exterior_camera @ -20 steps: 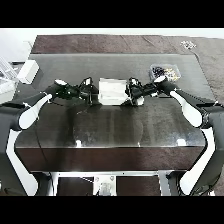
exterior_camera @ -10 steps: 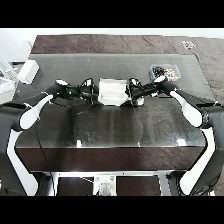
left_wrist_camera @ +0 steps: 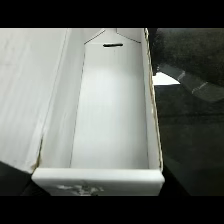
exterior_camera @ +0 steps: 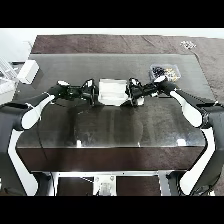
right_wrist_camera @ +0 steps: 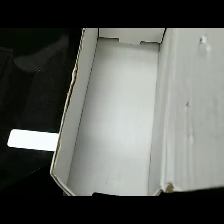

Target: Fold the box and place the chain.

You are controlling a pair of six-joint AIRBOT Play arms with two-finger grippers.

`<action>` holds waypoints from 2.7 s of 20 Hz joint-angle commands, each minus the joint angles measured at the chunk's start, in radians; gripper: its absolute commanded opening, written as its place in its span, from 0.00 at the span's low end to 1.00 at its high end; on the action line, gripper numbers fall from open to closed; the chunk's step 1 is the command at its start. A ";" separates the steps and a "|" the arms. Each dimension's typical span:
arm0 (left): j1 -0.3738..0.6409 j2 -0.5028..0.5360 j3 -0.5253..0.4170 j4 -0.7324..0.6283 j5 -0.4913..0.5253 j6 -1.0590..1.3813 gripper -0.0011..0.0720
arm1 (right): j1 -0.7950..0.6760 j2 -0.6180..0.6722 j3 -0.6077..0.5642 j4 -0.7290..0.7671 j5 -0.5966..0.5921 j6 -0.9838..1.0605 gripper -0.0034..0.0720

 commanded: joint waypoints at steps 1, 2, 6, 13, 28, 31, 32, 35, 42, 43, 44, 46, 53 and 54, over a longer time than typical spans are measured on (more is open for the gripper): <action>0.000 -0.002 0.001 0.005 0.011 0.001 0.99 | 0.001 0.000 0.000 0.001 -0.002 0.001 0.82; 0.000 -0.003 0.001 0.008 0.014 -0.002 0.98 | 0.001 0.000 0.000 0.001 -0.002 0.001 0.82; 0.000 -0.003 0.000 0.021 0.013 -0.017 0.73 | 0.001 0.000 0.000 0.001 -0.002 0.001 0.82; 0.000 -0.003 0.000 0.020 0.039 -0.039 0.73 | 0.001 0.000 0.000 0.001 -0.002 0.001 0.82; 0.000 -0.003 0.000 0.020 0.043 -0.039 0.73 | 0.001 0.000 0.000 0.001 -0.002 0.001 0.82; 0.000 -0.003 0.000 0.020 0.043 -0.039 0.73 | 0.001 0.000 0.000 0.001 -0.002 0.001 0.82; 0.000 -0.003 0.000 0.020 0.043 -0.039 0.73 | 0.001 0.000 0.000 0.001 -0.002 0.001 0.82; 0.000 -0.003 0.000 0.020 0.043 -0.039 0.73 | 0.001 0.000 0.000 0.001 -0.002 0.001 0.82; 0.000 -0.003 0.000 0.020 0.043 -0.039 0.73 | 0.001 0.000 0.000 0.000 0.003 0.002 0.82; 0.000 -0.003 0.000 0.020 0.043 -0.039 0.73 | 0.001 0.000 0.000 0.001 0.013 0.001 0.82; 0.000 -0.003 0.000 0.020 0.043 -0.039 0.73 | 0.001 0.000 0.000 0.001 0.021 0.001 0.82; 0.000 -0.003 0.000 0.020 0.043 -0.039 0.73 | -0.003 0.002 0.003 -0.003 0.024 0.002 1.00; 0.000 -0.003 0.000 0.020 0.042 -0.039 0.73 | -0.119 0.085 0.004 -0.010 0.069 0.010 1.00; 0.000 -0.003 0.000 0.020 0.042 -0.039 0.73 | -0.141 0.106 0.004 -0.010 0.070 0.013 1.00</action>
